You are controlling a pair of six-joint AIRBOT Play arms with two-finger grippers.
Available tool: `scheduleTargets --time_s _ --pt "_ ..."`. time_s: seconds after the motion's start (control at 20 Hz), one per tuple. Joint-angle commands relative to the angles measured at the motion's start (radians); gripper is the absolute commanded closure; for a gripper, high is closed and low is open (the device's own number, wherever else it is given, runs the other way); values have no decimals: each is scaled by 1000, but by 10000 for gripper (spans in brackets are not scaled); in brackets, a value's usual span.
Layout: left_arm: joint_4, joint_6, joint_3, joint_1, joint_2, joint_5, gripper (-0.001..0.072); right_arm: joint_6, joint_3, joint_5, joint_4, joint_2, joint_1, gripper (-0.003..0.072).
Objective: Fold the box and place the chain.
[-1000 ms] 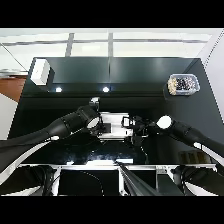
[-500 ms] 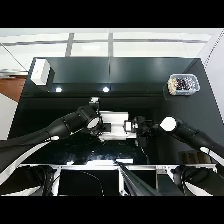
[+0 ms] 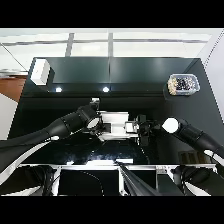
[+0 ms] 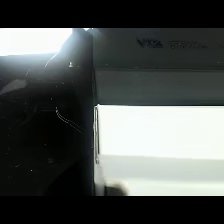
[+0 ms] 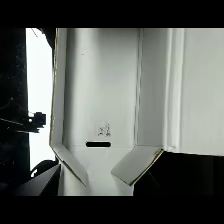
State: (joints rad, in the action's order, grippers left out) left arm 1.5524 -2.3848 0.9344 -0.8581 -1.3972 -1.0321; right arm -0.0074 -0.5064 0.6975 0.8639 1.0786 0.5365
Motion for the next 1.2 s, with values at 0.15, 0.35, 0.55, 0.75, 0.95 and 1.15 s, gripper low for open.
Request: scheduleTargets --time_s 0.15,0.35,0.55,0.75,0.95,1.15 --pt "2 2 0 0 0 0 683 1 0 -8 -52 2 1 242" --pt "2 2 0 0 0 -1 683 2 0 0 -110 8 1 327" --pt "2 2 0 0 0 0 683 5 0 3 -148 8 1 347" --pt "2 2 0 0 0 1 683 5 0 12 -156 8 2 427" --pt "2 2 0 0 0 1 684 5 0 17 -158 8 2 456" --pt "2 2 0 0 0 3 683 3 0 16 -210 11 2 456"
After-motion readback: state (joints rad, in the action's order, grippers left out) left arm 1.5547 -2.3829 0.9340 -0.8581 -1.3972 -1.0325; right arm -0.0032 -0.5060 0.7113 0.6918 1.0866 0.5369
